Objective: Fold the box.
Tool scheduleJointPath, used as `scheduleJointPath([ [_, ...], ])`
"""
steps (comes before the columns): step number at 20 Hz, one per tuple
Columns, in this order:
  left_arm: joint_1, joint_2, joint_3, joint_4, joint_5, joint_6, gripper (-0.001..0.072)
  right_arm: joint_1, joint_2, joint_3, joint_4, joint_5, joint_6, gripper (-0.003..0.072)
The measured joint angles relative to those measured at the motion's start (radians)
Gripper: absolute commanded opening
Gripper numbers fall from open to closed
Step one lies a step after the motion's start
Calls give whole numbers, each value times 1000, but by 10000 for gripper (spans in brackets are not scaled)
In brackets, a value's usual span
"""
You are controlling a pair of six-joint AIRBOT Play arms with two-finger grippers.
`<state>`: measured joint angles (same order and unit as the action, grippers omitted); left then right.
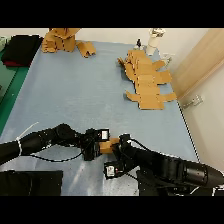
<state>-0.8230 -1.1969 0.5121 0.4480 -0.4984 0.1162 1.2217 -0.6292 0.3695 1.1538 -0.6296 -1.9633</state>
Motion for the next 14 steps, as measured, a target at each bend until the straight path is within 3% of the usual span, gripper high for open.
scheduleJointPath([
  [14,0,0,0,0,1,0,466,2,29,3,-71,-18,6,150],
])
